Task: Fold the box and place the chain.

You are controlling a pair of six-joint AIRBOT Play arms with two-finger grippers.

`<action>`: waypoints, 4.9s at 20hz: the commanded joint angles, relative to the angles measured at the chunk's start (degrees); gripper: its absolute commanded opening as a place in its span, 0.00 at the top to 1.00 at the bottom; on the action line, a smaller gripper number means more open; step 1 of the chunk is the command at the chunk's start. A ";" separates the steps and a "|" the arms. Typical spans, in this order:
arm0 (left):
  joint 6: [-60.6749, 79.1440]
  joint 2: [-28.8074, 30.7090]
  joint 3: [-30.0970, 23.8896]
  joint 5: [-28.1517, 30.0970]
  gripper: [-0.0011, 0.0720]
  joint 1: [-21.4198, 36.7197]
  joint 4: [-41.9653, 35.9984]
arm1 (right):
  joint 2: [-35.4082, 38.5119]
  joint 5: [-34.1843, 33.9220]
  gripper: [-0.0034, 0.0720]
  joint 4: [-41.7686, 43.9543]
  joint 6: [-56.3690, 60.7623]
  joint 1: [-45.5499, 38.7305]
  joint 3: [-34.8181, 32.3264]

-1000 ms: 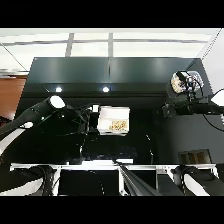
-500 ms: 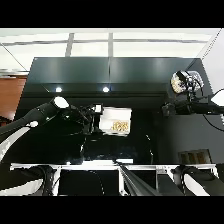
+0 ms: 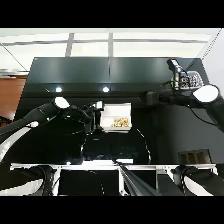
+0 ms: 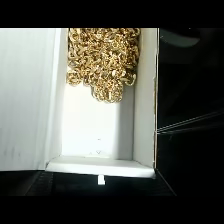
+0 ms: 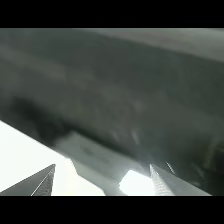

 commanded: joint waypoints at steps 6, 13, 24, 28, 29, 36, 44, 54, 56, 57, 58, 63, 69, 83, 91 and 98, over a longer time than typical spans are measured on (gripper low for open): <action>-0.90 -0.04 0.04 0.90 0.45 0.00 0.20 | -12.61 4.87 0.02 5.84 -16.83 7.91 3.48; -0.90 -0.04 0.04 0.74 0.45 0.00 0.17 | -9.81 13.90 0.02 4.57 -48.63 7.13 5.11; -0.90 -0.04 0.04 0.74 0.45 0.00 0.17 | -13.11 9.31 0.02 0.96 -53.33 12.37 4.07; -0.90 -0.04 0.04 0.74 0.45 0.00 0.17 | -13.11 11.34 0.02 0.96 -53.05 12.37 4.07; -0.90 -0.04 0.04 0.74 0.45 0.00 0.17 | -13.11 11.34 0.17 0.96 -53.02 12.37 4.07; -0.90 -0.04 0.04 0.70 0.45 0.00 0.17 | -13.09 11.08 0.44 1.60 -48.00 12.37 4.20; -0.90 -0.04 0.04 0.68 0.45 0.00 0.17 | -12.98 8.22 0.48 4.98 -47.45 12.33 4.31; -0.90 -0.04 0.04 0.70 0.45 0.00 0.17 | -13.03 8.48 0.71 3.06 -47.47 12.37 4.26; -0.90 -0.04 0.04 0.70 0.45 0.00 0.17 | -13.05 9.49 0.71 2.34 -47.45 12.37 4.24; -0.90 -0.04 0.04 0.70 0.45 0.00 0.17 | -13.05 10.14 0.70 1.95 -47.36 12.37 4.24; -0.90 -0.04 0.04 0.70 0.45 0.00 0.17 | -13.05 10.56 0.70 1.77 -47.06 12.37 4.24; -0.90 -0.04 0.04 0.70 0.45 0.00 0.17 | -13.05 10.91 0.68 1.64 -46.99 12.37 4.24; -0.90 -0.04 0.04 0.72 0.45 0.00 0.17 | -13.05 11.50 0.68 -0.50 -45.33 12.37 4.24; -0.90 -0.04 0.04 0.70 0.45 0.00 0.17 | -13.05 13.11 0.47 -2.32 -44.81 12.37 4.24; -0.90 -0.04 0.04 0.70 0.45 0.00 0.17 | -13.05 11.72 0.47 -1.86 -43.82 12.37 4.26; -0.90 -0.04 0.04 0.13 0.45 0.00 0.17 | -11.85 10.73 0.47 -1.49 -43.80 12.33 4.44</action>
